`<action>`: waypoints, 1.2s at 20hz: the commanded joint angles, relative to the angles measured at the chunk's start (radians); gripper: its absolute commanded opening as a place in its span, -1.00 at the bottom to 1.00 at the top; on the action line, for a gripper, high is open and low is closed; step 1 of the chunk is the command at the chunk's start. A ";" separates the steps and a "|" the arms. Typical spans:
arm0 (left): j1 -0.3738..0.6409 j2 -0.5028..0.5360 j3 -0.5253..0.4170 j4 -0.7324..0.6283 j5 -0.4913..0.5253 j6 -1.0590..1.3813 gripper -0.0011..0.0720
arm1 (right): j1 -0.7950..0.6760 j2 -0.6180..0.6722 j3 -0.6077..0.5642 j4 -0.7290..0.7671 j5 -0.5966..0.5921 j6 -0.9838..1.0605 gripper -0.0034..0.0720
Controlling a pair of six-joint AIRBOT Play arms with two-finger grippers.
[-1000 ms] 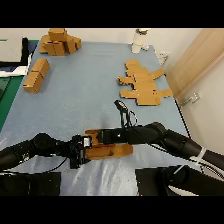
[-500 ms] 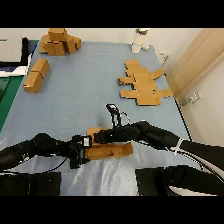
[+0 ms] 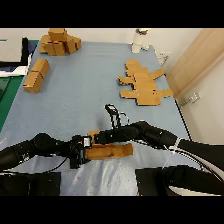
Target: Fold the box.
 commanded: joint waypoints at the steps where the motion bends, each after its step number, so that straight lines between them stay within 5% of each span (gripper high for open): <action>1: 0.001 0.000 0.000 0.000 0.008 0.000 0.35 | -0.002 0.009 0.004 0.002 -0.004 -0.028 -0.90; 6: 0.001 0.000 0.000 0.000 0.008 0.000 0.35 | -0.010 0.125 0.047 -0.195 -0.050 -0.036 -0.90; 12: 0.001 0.000 0.000 0.000 0.007 0.000 0.35 | -0.095 0.374 0.074 -0.445 -0.468 -0.046 -0.90; 16: 0.001 0.000 0.000 0.000 0.008 0.000 0.35 | -0.084 0.496 0.004 -0.290 -0.682 -0.365 -0.90; 17: 0.001 0.000 0.000 0.000 0.008 0.000 0.35 | -0.077 0.513 -0.032 -0.226 -0.699 -0.463 -0.77; 18: 0.001 0.000 0.000 0.000 0.008 0.000 0.35 | -0.068 0.516 -0.068 -0.222 -0.687 -0.549 0.05; 19: 0.001 0.000 0.000 0.000 0.007 0.000 0.35 | -0.061 0.510 -0.100 -0.259 -0.654 -0.642 0.58; 24: 0.001 0.000 0.000 0.000 0.008 0.000 0.35 | -0.061 0.396 -0.171 -0.389 -0.399 -0.933 0.58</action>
